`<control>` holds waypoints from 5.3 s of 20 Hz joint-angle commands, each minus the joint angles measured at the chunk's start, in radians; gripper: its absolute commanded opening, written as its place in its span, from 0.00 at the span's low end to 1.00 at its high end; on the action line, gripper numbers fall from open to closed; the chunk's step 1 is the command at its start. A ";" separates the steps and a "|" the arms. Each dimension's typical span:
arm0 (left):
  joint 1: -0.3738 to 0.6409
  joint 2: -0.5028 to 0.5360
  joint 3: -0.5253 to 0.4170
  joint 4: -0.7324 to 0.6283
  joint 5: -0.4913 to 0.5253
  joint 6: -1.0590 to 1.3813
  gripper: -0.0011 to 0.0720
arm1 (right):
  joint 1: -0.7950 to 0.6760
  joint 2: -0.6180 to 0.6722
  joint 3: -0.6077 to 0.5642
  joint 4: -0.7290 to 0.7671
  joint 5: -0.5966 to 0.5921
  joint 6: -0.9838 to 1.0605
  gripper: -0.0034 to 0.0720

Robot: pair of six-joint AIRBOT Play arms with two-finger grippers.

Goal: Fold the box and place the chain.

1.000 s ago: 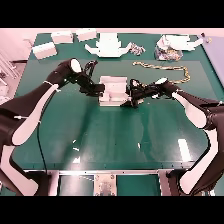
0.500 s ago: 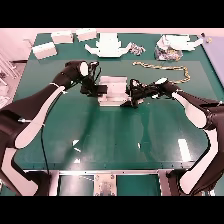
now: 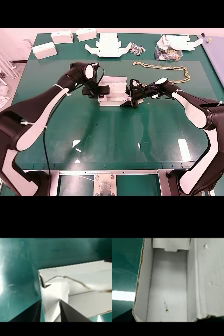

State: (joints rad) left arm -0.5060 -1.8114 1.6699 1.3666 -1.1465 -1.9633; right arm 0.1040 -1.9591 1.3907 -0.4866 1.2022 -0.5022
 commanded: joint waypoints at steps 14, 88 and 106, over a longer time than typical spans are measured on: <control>-0.046 -0.111 0.163 0.126 -0.173 -0.101 0.40 | 0.000 0.000 0.000 0.000 0.000 0.000 0.78; 0.361 -0.058 -0.225 -0.859 -0.079 2.182 1.00 | 0.000 0.000 0.000 0.000 0.000 0.000 0.78; 0.370 -0.125 -0.225 -0.949 -0.078 2.305 1.00 | 0.000 0.000 0.000 0.000 0.000 0.000 0.78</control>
State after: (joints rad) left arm -0.1352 -1.9285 1.4448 0.4347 -1.2186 0.3309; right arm 0.1043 -1.9594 1.3907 -0.4866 1.2018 -0.5022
